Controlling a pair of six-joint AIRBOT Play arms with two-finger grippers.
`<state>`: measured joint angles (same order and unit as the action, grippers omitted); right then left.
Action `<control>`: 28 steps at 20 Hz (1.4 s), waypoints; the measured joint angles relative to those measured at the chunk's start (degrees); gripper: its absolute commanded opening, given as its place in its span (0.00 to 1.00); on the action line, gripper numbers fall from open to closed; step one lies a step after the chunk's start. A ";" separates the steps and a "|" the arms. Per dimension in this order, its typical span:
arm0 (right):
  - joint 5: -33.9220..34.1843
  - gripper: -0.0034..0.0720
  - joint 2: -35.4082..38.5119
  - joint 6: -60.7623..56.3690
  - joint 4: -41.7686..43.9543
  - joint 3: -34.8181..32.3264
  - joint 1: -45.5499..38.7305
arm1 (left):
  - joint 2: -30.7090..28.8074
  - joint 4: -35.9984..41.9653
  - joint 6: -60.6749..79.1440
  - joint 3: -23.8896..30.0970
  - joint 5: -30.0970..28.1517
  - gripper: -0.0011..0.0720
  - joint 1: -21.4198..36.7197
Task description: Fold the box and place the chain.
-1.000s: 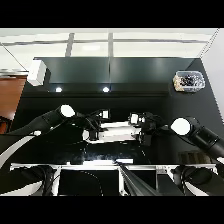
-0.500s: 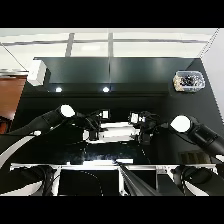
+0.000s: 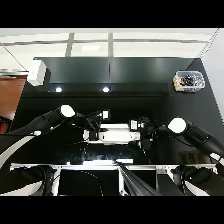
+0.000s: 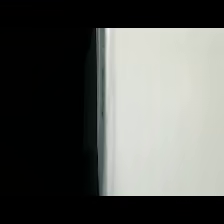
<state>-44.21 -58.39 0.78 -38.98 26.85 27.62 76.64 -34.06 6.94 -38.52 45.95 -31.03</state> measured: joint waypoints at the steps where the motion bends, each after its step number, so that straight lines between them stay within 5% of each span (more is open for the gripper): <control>1: 0.46 1.00 -0.02 1.84 1.64 -0.83 -0.07 | 0.00 -0.02 0.00 0.00 0.00 0.05 0.02; 9: 4.42 1.00 -3.08 10.82 9.22 -3.48 -0.11 | 0.00 0.00 -0.02 0.00 -0.26 0.05 0.00; 28: 5.77 1.00 -5.97 12.28 9.92 -3.65 -0.11 | 0.00 0.04 -0.17 0.00 -0.26 0.05 0.00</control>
<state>-38.44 -64.36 13.06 -29.06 23.20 27.51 76.64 -34.02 6.76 -38.52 45.69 -31.03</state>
